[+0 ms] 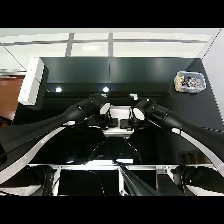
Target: Fold the box and place the chain.
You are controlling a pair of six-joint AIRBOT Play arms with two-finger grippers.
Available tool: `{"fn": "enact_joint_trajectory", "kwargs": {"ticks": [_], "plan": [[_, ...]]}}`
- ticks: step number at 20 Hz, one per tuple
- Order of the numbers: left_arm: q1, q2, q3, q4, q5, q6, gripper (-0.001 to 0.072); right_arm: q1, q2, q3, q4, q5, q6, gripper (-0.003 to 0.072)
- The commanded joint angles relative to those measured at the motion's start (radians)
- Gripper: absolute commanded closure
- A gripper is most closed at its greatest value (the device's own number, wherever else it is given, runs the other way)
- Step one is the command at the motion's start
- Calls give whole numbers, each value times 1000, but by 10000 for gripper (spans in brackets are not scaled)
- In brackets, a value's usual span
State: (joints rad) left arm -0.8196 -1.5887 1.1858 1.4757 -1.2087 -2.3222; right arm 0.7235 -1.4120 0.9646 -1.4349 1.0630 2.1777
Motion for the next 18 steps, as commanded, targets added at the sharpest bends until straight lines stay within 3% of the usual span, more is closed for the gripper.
{"fn": "enact_joint_trajectory", "kwargs": {"ticks": [1, 2, 7, 8, 9, 10, 12, 16, 18], "plan": [[1, 0, 1, 0, 0, 0, 679, 0, 6, 1, -3, -1, -1, 577], [1, 0, 1, 0, 0, 0, 679, 0, 6, 1, -4, -2, 0, 657], [1, 0, 1, 0, 0, 0, 679, 0, 6, 1, -10, -9, 3, 671], [1, 0, 1, 0, 0, 0, 679, 0, 6, 1, -10, -10, 4, 642], [1, 0, 1, 0, 0, 0, 679, -1, 6, 1, -10, -10, 9, 471], [1, 0, 1, 0, 0, 0, 679, 0, 6, 1, -10, -11, 10, 464], [1, 0, 1, 0, 0, 0, 679, 0, 6, 1, -11, -13, 10, 671], [1, 0, 1, 0, 0, 0, 679, 0, 6, 1, 0, -27, 13, 666], [1, 0, 1, 1, 1, 0, 679, -5, 8, 2, 16, -32, 14, 293]]}}
